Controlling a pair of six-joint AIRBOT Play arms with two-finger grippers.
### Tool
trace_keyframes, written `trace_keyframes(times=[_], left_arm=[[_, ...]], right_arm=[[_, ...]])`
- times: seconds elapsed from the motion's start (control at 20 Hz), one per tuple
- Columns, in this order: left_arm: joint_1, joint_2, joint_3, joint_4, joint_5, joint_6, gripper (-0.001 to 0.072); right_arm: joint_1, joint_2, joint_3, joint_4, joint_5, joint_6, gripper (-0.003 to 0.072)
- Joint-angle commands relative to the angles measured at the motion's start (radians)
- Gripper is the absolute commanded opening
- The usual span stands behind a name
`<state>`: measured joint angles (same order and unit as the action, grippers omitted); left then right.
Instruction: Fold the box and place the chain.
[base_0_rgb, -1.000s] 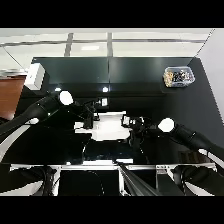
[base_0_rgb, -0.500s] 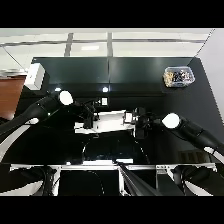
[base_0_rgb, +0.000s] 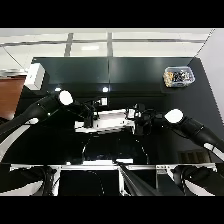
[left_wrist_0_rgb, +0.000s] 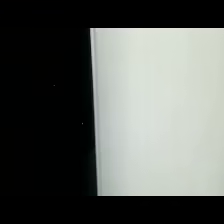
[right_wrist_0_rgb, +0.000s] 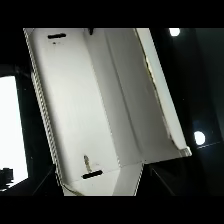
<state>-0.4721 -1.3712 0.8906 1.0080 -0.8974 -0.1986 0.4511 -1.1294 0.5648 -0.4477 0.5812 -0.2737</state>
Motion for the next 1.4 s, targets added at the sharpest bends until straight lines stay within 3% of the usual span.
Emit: trace_keyframes(times=[0.0,1.0,1.35], left_arm=[[-0.014,0.000,0.001,0.010,0.004,0.041,0.0022],[-0.042,0.000,0.001,0.008,0.033,0.041,0.0023],[-0.042,0.000,0.001,0.004,0.032,0.040,0.0023]], right_arm=[[-0.003,-0.039,0.001,0.028,0.006,-0.074,0.0710],[-0.015,-0.163,0.010,0.030,0.092,-0.154,0.0710],[-0.015,-0.192,0.045,0.000,0.076,-0.058,0.0710]])
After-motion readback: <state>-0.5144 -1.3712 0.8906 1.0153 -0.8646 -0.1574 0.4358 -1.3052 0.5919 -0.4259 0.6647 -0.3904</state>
